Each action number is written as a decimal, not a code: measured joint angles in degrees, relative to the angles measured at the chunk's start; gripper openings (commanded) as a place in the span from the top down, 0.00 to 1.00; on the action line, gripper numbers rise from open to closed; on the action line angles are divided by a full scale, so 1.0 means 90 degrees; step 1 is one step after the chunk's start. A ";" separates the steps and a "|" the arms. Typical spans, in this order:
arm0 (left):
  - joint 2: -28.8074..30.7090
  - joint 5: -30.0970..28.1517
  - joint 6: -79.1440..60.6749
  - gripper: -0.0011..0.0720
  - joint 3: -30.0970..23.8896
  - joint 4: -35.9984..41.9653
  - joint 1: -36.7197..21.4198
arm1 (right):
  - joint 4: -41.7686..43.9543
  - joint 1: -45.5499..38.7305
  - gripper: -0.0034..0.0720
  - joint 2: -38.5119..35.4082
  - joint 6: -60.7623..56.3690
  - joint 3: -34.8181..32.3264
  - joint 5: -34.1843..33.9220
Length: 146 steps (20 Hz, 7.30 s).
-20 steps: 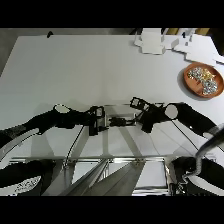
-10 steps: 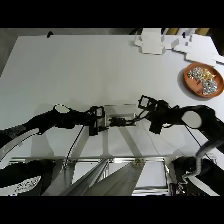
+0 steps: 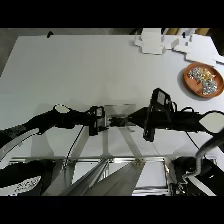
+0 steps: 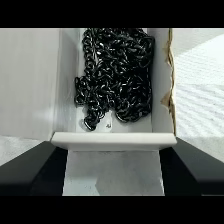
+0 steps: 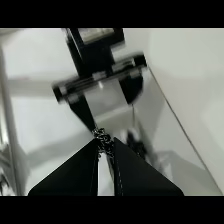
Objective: Fold the box and place the chain.
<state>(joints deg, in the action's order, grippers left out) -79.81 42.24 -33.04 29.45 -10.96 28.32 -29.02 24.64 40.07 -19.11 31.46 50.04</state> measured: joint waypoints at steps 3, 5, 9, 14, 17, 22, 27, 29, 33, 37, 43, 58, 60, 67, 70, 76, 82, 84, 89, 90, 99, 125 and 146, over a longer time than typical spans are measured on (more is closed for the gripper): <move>0.0000 0.0000 0.0000 0.61 0.0000 -0.0002 0.0000 | 0.0911 0.0000 0.94 0.0355 0.0588 0.0000 -0.0187; 0.0000 0.0000 0.0000 0.61 0.0000 0.0000 0.0000 | 0.1154 0.0000 0.94 0.0648 0.0775 0.0000 -0.0306; 0.0000 0.0000 0.0000 0.61 0.0000 0.0000 0.0000 | 0.0826 0.0000 0.88 0.1217 0.0896 0.0000 -0.0406; 0.0000 0.0000 -0.0002 0.61 0.0000 0.0000 0.0000 | -0.0075 -0.0049 0.68 0.1525 0.0729 0.0051 -0.0335; 0.0000 0.0000 0.0000 0.61 0.0000 0.0000 0.0000 | -0.0491 -0.0311 0.73 0.1506 0.0610 0.0342 0.0000; 0.0000 0.0000 -0.0002 0.61 0.0000 0.0000 0.0000 | -0.1501 -0.1258 0.94 0.1489 0.0481 0.0665 0.0537; 0.0000 0.0000 -0.0002 0.61 0.0000 0.0000 0.0000 | -0.2586 -0.1804 0.76 0.1846 -0.0090 0.0721 0.0408; 0.0000 0.0000 0.0000 0.61 0.0000 0.0000 0.0000 | -0.2885 -0.1865 0.69 0.2152 -0.0639 0.0729 0.0141; 0.0000 0.0000 0.0000 0.61 0.0000 0.0000 0.0000 | -0.3497 -0.1717 0.46 0.2662 -0.1824 0.0729 -0.0488; 0.0000 0.0000 0.0000 0.61 0.0000 0.0000 0.0000 | -0.4170 -0.1246 0.47 0.3036 -0.2890 0.0729 -0.1015; 0.0000 0.0000 -0.0002 0.61 0.0000 -0.0002 0.0000 | -0.5127 -0.0804 0.47 0.3315 -0.4398 0.0731 -0.1375; 0.0000 0.0000 0.0000 0.61 0.0000 0.0000 0.0000 | -0.5775 -0.0719 0.83 0.3667 -0.5520 0.0741 -0.1324; 0.0000 0.0000 0.0000 0.61 0.0000 -0.0002 0.0000 | -0.5775 -0.0716 0.83 0.3572 -0.5542 0.0729 -0.1032; 0.0000 0.0000 0.0000 0.61 0.0000 0.0000 0.0000 | -0.5785 -0.0716 0.71 0.3232 -0.5583 0.0729 -0.0590; 0.0000 0.0000 0.0000 0.61 0.0000 0.0000 0.0000 | -0.5799 -0.0716 0.71 0.3201 -0.5673 0.0729 -0.0520; 0.0000 0.0000 0.0000 0.61 0.0000 0.0000 0.0000 | -0.6161 -0.0753 0.69 0.3194 -0.6159 0.0729 -0.0556; 0.0000 0.0000 0.0000 0.61 0.0000 0.0000 0.0000 | -0.6351 -0.0835 0.58 0.3203 -0.6402 0.0729 -0.0750; 0.0000 0.0000 -0.0002 0.61 0.0000 0.0000 0.0000 | -0.6375 -0.0840 0.58 0.3208 -0.6416 0.0729 -0.0855; 0.0000 0.0000 0.0000 0.61 0.0000 0.0000 0.0000 | -0.6392 -0.0843 0.72 0.3422 -0.6445 0.0729 -0.0933; 0.0000 0.0000 0.0000 0.61 0.0000 0.0000 0.0000 | -0.6394 -0.0843 0.72 0.3458 -0.6448 0.0729 -0.0918; 0.0000 0.0000 0.0000 0.61 0.0000 0.0000 0.0000 | -0.6402 -0.0843 0.94 0.3062 -0.6407 0.0731 -0.0614; 0.0000 0.0000 0.0000 0.61 0.0000 0.0000 0.0000 | -0.0304 0.0554 0.93 0.0855 -0.1100 0.0729 0.0000; 0.0000 0.0000 0.0000 0.61 0.0000 0.0000 0.0000 | -0.2900 0.0653 0.93 0.3524 -0.2067 0.2839 0.0192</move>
<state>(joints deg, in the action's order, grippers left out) -79.81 42.24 -33.04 29.45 -10.96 28.32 -55.11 30.52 71.79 -37.71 57.01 51.77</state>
